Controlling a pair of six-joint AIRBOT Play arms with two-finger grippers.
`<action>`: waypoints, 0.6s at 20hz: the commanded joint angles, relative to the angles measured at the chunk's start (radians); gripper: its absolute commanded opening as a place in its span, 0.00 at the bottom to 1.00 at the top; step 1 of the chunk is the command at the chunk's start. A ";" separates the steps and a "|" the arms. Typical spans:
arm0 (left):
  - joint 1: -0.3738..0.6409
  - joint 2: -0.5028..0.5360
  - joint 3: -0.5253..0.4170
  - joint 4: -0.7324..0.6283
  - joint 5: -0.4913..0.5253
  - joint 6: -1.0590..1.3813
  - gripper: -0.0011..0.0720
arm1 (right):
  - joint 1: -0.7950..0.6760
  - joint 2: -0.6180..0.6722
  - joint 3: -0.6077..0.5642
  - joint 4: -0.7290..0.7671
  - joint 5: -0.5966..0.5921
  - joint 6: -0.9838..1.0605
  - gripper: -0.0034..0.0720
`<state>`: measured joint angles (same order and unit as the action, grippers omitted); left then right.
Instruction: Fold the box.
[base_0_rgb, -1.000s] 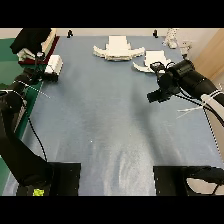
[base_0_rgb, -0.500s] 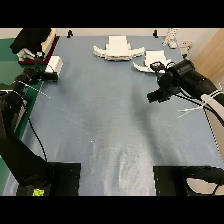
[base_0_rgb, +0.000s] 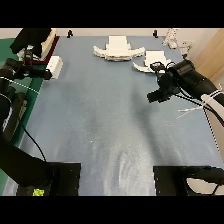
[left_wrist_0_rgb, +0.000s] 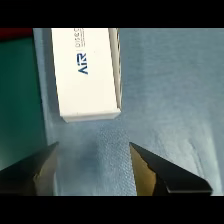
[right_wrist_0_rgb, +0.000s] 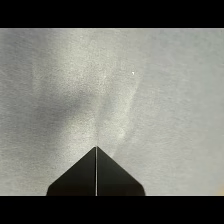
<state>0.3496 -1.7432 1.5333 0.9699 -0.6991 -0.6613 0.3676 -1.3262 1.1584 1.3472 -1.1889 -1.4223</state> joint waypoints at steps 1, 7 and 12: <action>0.018 0.105 0.000 0.092 -0.248 -0.126 0.96 | 0.000 0.000 0.001 0.000 0.000 0.000 0.05; -0.055 0.222 0.000 0.006 -0.602 -0.179 0.04 | 0.000 0.000 0.001 0.000 0.000 0.000 0.05; -0.221 0.312 -0.033 0.008 -0.723 -0.340 0.03 | 0.000 0.000 0.001 0.000 0.000 0.000 0.05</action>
<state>0.2115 -1.4860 1.5215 0.9829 -1.3205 -0.9112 0.3676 -1.3262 1.1584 1.3472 -1.1889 -1.4223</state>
